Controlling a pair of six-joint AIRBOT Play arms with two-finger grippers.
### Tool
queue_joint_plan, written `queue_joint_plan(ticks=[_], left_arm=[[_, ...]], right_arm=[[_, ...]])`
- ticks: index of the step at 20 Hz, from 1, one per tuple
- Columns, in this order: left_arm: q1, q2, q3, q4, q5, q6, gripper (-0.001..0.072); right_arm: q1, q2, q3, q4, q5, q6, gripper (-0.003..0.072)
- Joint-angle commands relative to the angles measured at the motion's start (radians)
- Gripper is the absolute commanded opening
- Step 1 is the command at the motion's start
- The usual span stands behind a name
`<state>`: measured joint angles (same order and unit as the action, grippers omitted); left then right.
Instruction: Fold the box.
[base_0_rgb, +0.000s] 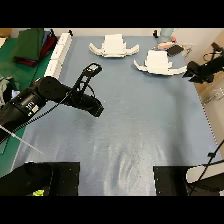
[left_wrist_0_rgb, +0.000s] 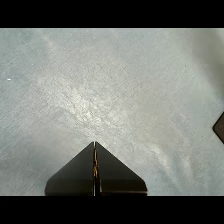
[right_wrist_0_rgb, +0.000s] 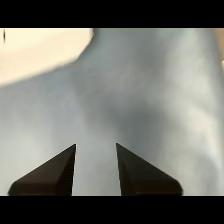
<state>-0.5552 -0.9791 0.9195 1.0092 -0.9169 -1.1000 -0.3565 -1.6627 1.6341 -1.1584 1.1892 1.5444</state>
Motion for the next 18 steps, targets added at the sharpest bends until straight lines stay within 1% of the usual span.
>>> queue_joint_plan(ticks=[1,3,5,7,10,11,12,15,16,18], left_arm=[[0.000,0.000,0.000,0.000,0.000,0.000,0.0018],[0.000,0.000,0.000,0.000,0.000,0.000,0.0018],[0.000,0.000,0.000,0.000,0.000,0.000,0.0017],[0.000,0.000,0.000,0.000,0.000,0.000,0.0018],[0.000,0.000,0.000,0.000,0.000,0.000,0.0017],[0.000,0.000,0.000,0.000,0.000,0.000,0.0018],[0.000,0.000,0.000,0.000,0.000,0.000,0.0018],[0.000,0.000,0.000,0.000,0.000,0.000,0.0017],[0.000,0.000,0.000,0.000,0.000,0.000,0.0018],[0.000,0.000,0.000,0.000,0.000,0.000,0.0018]], right_arm=[[-0.111,-0.235,0.238,0.112,-0.014,-0.107,0.0396],[-0.108,-0.313,0.303,0.133,-0.107,-0.153,0.0396],[-0.103,-0.379,0.360,0.208,-0.214,-0.158,0.0396],[-0.095,-0.448,0.410,0.288,-0.277,-0.158,0.0396],[-0.078,-0.510,0.413,0.361,-0.344,-0.206,0.0396],[-0.072,-0.520,0.413,0.369,-0.359,-0.220,0.0393],[-0.066,-0.527,0.413,0.370,-0.375,-0.227,0.0364],[-0.060,-0.539,0.413,0.370,-0.397,-0.229,0.0359],[-0.060,-0.539,0.413,0.370,-0.397,-0.229,0.0307],[-0.061,-0.538,0.413,0.371,-0.393,-0.230,0.0242]])
